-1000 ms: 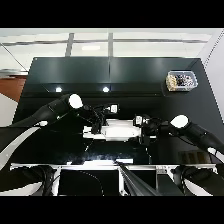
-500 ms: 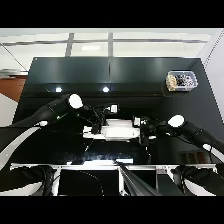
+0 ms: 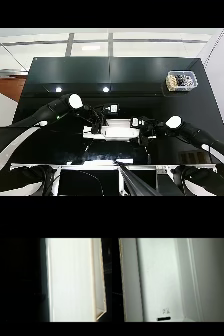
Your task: Fold the box and place the chain.
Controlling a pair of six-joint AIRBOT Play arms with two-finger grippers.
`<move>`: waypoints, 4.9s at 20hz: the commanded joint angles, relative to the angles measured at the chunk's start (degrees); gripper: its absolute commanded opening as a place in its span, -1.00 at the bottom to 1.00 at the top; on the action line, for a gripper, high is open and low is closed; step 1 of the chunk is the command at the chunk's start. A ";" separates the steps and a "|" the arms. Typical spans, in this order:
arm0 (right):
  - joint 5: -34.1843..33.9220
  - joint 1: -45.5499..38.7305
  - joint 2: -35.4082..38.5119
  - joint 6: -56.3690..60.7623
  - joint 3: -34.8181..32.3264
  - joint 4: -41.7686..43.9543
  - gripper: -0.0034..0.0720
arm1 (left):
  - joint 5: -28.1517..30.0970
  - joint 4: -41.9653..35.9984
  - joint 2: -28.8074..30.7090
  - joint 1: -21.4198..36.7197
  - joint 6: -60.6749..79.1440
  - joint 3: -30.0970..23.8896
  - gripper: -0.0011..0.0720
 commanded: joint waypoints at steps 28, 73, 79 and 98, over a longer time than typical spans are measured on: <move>-0.61 0.15 -0.07 0.63 0.00 -0.83 0.53 | -19.98 -10.32 17.66 5.97 -40.61 -11.17 -0.90; -0.59 0.15 -0.07 0.63 0.00 -0.83 0.53 | -3.63 6.36 20.57 14.23 -23.56 -13.97 0.97; -0.61 0.15 -0.07 0.63 0.00 -0.83 0.53 | 0.02 3.08 17.62 11.54 6.19 -15.87 0.92; -0.63 0.15 -0.07 0.63 0.00 -0.83 0.53 | 5.79 -9.92 10.01 3.50 7.91 -15.80 -0.01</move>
